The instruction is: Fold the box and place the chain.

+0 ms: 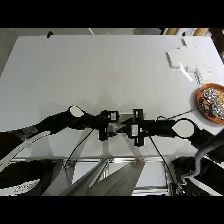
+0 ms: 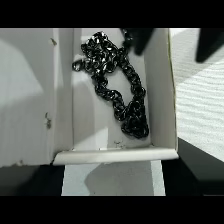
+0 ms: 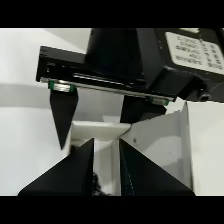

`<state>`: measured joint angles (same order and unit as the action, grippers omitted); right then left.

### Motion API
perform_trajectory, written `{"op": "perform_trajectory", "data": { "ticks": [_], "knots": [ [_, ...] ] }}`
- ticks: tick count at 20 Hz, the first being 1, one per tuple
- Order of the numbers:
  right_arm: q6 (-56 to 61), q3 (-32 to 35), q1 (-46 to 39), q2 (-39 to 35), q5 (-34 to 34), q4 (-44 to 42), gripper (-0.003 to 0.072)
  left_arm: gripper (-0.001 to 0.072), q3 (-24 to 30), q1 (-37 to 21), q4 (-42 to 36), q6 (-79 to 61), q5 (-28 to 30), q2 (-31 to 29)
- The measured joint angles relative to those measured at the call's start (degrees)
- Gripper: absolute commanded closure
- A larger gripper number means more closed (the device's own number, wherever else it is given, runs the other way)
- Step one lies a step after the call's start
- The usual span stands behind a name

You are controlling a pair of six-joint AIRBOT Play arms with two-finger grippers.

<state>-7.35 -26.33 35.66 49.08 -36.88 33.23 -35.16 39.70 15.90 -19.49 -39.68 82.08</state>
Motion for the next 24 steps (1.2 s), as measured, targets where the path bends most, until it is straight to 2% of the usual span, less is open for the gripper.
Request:
{"op": "perform_trajectory", "data": {
  "ticks": [4,7,9,14,20,24],
  "knots": [
    [2.0,-5.8,-7.9,-0.8,-12.1,8.0,0.0509,0.0365,0.0,0.0,0.0,0.0,0.0,0.0],
    [3.4,-8.3,-17.7,-2.2,-21.4,18.3,0.0510,0.0365,0.0,0.0,0.0,0.0,0.0,0.0],
    [4.1,-9.0,-24.0,-2.1,-24.4,25.6,0.0510,0.0365,0.0,0.0,0.0,0.0,0.0,0.0],
    [5.9,-9.5,-32.5,1.7,-23.3,34.4,0.0509,0.0365,0.0,0.0,0.0,0.0,0.0,0.0],
    [6.7,-9.4,-34.5,9.8,-22.2,37.0,0.0509,0.0365,0.0,0.0,0.0,0.0,0.0,0.0],
    [4.2,-7.0,-34.7,13.1,-21.2,37.6,0.0510,0.0365,0.0,0.0,0.0,0.0,0.0,0.0]
  ]
}}
